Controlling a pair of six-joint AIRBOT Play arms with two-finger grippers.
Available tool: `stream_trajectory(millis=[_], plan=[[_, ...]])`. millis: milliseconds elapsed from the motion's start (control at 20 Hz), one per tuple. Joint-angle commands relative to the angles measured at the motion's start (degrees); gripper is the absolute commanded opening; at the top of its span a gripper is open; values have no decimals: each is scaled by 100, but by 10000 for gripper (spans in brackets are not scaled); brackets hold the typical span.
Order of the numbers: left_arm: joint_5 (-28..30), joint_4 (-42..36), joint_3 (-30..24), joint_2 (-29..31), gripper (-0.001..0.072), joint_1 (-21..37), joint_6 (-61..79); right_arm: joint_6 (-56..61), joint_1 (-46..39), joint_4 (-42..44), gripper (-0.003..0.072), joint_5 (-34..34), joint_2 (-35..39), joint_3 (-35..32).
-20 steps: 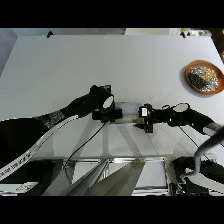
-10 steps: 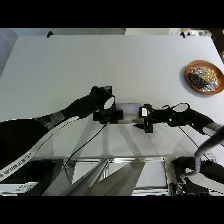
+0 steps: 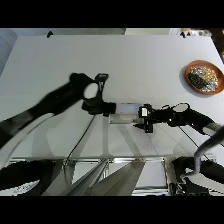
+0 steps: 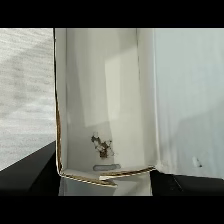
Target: Fold the box and place the chain.
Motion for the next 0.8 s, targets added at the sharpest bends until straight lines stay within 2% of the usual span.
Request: stream_trajectory(millis=[0, 100, 250, 300, 350, 450, 500, 750], plan=[[-358, -450, -271, 1010, 564, 435, 3217, 0, 0, 2, 318, 2, 4, -2], [46, -1207, -894, 1716, 576, 872, 5261, 0, 0, 2, 318, 2, 4, -2], [866, -2267, -2190, 2457, 578, 1735, 8579, 0, 0, 0, 318, 0, 4, -2], [1180, -2745, -2625, 2514, 627, 2048, 9785, 0, 0, 2, 318, 2, 4, -2], [1510, -3202, -2977, 2468, 695, 2297, 10859, 0, 0, 0, 318, 0, 4, -2], [2457, -4113, -3554, 2181, 692, 2599, 12924, 0, 0, 0, 318, 2, 4, -2], [2605, -4481, -3668, 1919, 692, 2671, 13658, 0, 0, 2, 318, -2, 4, -2], [2304, -5939, -3670, 595, 695, 2468, 15256, 0, 0, 2, 318, 0, 4, -2]])
